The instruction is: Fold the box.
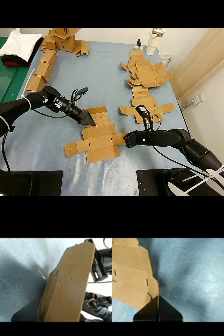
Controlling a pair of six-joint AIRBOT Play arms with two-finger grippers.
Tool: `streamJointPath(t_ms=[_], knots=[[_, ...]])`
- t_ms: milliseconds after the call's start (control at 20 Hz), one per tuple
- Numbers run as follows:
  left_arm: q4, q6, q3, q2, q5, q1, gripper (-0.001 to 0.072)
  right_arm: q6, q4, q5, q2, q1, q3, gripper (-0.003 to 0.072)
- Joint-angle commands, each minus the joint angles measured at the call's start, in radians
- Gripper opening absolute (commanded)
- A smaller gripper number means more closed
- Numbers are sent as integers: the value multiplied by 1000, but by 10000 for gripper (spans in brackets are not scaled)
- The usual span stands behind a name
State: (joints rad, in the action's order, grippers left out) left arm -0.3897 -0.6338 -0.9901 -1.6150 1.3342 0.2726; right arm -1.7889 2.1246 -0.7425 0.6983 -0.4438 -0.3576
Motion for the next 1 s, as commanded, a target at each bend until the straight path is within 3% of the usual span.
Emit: streamJointPath(t_ms=[0,150,200,350,450,500,550,650,800,950], knots=[[0,10,0,-1,-8,0,223,1,0,0,-1,-1,0,0],[1,10,0,-1,-19,0,208,1,0,0,-1,-1,0,1],[1,19,0,-1,-18,0,84,1,0,0,-1,-1,0,0],[1,21,0,-1,-20,0,82,1,0,0,-1,-1,0,0],[1,29,0,-1,-24,0,14,1,0,0,-1,-1,0,1],[1,43,0,-1,-24,0,13,1,0,0,-1,-1,0,2],[1,56,0,-1,-27,0,13,1,0,1,-1,-1,0,38],[1,93,0,0,-34,1,13,0,-22,2,-2,0,-1,427],[0,160,0,18,-76,18,12,48,-269,-22,-2,22,-52,458],[-22,258,1,82,-169,78,12,124,-444,-108,-2,71,-188,458]])
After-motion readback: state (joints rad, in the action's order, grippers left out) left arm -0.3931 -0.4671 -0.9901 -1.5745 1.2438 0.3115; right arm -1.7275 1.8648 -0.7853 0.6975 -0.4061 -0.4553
